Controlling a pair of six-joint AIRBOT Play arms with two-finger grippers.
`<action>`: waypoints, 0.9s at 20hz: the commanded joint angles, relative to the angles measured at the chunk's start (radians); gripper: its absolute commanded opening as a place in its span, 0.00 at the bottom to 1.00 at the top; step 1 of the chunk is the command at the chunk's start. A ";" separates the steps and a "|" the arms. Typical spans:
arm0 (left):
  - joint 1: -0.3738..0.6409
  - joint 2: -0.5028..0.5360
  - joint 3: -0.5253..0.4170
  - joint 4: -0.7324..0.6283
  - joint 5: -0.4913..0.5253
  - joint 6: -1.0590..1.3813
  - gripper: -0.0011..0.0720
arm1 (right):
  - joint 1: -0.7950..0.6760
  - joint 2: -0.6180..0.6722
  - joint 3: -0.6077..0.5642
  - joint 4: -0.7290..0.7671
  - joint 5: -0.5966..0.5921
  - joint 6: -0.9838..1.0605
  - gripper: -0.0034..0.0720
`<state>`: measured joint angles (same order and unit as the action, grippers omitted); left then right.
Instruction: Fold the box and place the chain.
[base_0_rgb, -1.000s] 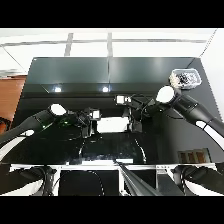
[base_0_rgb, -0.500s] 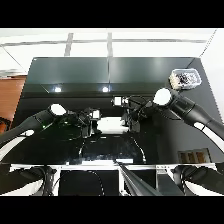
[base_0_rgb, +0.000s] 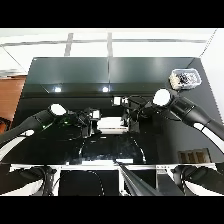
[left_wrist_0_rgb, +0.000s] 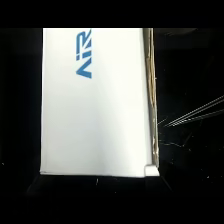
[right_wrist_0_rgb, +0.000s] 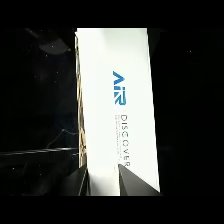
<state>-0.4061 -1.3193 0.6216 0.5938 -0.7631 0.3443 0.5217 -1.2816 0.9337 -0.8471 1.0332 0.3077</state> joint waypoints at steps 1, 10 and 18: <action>0.000 0.000 0.000 0.000 0.000 0.000 0.47 | 0.004 -0.001 -0.001 -0.003 0.002 0.003 0.31; 0.000 0.000 0.000 0.000 0.000 0.000 0.47 | 0.004 -0.001 -0.045 -0.003 -0.005 0.003 0.41; 0.000 0.000 0.000 0.000 0.000 0.000 0.47 | 0.001 0.082 -0.029 0.000 0.020 0.237 0.41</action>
